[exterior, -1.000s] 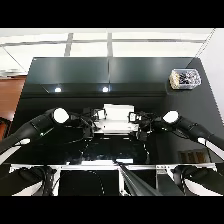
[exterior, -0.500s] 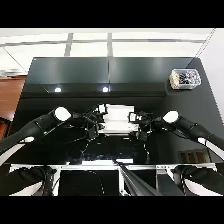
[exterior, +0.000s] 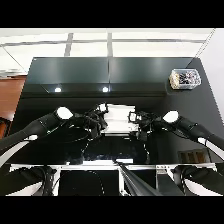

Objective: Fold the box and place the chain.

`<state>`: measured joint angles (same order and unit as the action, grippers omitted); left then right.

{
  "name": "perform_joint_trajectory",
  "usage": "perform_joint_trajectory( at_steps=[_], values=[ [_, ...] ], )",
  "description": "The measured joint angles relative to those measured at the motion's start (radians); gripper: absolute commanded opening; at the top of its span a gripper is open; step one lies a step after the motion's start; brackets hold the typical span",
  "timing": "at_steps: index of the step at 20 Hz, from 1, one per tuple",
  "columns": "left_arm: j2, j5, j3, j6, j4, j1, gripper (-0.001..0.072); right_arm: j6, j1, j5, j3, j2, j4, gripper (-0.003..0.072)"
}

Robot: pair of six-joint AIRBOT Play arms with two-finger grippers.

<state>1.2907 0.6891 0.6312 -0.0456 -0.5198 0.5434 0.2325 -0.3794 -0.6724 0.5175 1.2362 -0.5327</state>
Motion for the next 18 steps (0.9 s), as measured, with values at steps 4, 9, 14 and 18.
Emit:
perform_joint_trajectory(
  at_steps=[4, 9, 14, 18],
  values=[
    [0.003, -0.003, 0.000, 0.013, -0.007, 0.000, 0.0322, 0.000, 0.000, 0.000, 0.000, 0.000, 0.000, 0.0067],
    [0.004, -0.002, 0.000, 0.018, -0.026, 0.002, 0.0023, 0.000, 0.000, 0.000, 0.000, 0.000, 0.000, 0.0067],
    [-0.038, 0.037, 0.016, -0.089, -0.082, -0.025, 0.0029, -0.001, 0.000, 0.000, 0.000, 0.000, 0.001, 0.0066],
    [-0.164, 0.138, 0.024, -0.313, -0.272, -0.118, 0.0028, -0.001, 0.000, 0.000, 0.000, 0.000, 0.001, 0.0066]
  ],
)
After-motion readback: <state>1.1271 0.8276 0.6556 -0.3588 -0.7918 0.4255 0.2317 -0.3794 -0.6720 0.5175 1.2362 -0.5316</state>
